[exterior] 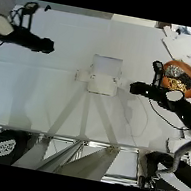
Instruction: Fold the box and place the chain.
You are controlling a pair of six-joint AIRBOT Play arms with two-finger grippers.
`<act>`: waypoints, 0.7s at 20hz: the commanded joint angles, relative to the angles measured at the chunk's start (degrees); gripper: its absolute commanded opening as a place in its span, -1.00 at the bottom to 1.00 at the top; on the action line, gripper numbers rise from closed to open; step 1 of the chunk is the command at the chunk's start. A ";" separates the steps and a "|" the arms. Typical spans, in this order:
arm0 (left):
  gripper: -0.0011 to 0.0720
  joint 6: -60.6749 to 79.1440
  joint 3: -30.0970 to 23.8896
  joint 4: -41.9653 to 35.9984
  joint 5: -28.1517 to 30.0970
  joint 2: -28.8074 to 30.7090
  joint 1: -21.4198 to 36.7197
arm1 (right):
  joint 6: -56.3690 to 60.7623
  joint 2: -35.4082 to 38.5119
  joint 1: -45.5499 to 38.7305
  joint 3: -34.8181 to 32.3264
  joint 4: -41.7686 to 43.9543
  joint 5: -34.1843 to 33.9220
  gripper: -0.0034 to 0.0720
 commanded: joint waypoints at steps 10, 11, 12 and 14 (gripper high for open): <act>0.94 35.06 23.26 -25.73 -8.83 -24.02 -5.73 | 0.00 -0.02 0.07 -0.02 0.02 0.02 -0.88; 0.94 38.18 23.28 -28.28 -8.96 -24.98 -5.73 | 0.00 -0.02 0.07 -0.02 0.02 0.02 -0.88; 0.94 41.81 23.28 -31.56 -9.68 -26.10 -5.73 | 0.00 -0.02 0.07 -0.02 0.02 0.02 -0.88; 0.94 47.95 23.28 -36.15 -11.58 -28.41 -5.68 | 0.00 -0.02 0.07 -0.02 0.02 0.02 -0.88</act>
